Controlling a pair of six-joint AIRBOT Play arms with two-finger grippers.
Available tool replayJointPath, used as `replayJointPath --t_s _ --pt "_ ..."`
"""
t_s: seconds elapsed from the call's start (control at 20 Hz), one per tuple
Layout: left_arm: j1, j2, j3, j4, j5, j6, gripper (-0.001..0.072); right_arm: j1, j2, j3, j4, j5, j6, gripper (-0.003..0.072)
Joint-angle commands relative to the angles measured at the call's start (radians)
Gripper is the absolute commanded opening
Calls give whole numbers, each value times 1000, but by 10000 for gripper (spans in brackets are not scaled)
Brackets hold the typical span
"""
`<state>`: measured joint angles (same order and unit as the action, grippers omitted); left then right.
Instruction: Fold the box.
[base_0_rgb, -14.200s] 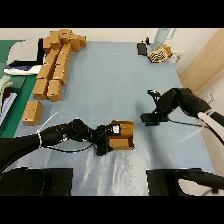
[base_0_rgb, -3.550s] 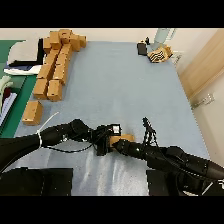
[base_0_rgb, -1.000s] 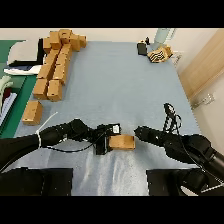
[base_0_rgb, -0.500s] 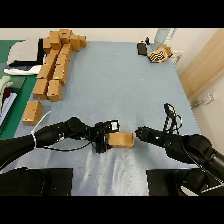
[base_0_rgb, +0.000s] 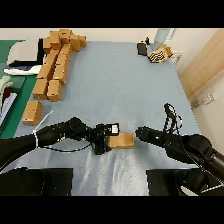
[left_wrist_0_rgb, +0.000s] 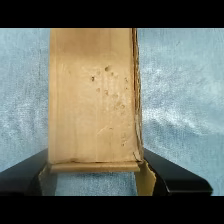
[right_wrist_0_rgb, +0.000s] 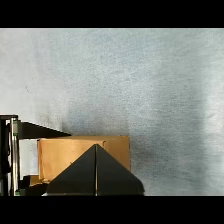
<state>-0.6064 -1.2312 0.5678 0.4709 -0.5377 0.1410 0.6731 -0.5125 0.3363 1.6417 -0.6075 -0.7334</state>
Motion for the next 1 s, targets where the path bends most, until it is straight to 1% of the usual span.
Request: replayJointPath --t_s 0.0,0.2,0.4,0.5,0.95 --pt "-13 -9 4 0 2 10 673 0 1 1 0 0 0 1" --pt "-31 -10 3 0 32 8 672 0 1 1 0 0 0 2" --pt "-31 -10 3 1 33 6 670 0 1 1 0 0 0 1" --pt "-31 -10 3 2 34 1 597 0 1 1 0 0 0 1" --pt "-29 -9 3 0 31 -1 603 0 1 1 0 0 0 1"
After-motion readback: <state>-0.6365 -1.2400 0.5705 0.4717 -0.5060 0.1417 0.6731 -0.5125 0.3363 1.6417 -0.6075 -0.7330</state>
